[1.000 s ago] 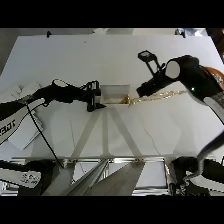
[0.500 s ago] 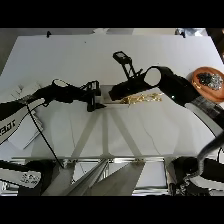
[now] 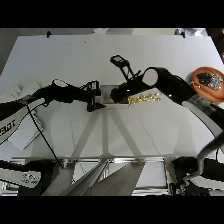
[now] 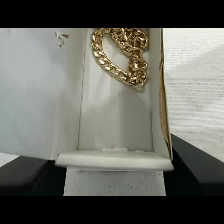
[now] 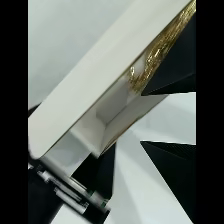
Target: Fold the box and place the chain.
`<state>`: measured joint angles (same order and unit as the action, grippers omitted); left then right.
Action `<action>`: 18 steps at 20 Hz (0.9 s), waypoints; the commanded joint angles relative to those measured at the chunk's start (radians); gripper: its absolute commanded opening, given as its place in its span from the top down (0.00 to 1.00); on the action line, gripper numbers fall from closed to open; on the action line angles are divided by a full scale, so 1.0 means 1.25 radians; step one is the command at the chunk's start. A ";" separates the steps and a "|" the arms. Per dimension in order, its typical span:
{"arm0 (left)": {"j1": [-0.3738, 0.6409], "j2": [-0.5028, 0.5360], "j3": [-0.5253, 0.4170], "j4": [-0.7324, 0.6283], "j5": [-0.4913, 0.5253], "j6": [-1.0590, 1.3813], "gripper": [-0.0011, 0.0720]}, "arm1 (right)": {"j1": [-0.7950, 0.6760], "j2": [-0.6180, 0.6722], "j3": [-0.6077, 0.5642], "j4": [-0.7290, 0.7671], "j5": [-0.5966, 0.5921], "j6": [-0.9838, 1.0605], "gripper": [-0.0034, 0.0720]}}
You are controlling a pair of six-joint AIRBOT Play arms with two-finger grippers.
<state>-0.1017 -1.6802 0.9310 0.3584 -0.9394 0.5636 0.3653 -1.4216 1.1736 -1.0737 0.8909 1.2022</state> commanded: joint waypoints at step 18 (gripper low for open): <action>0.000 0.000 0.000 0.000 0.000 0.000 0.52 | -0.293 -0.157 -0.001 -0.192 0.154 -0.745 0.24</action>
<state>-0.1017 -1.6802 0.9310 0.3584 -0.9394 0.5640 -0.0025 -1.5604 1.1728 -1.3094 1.0874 0.3336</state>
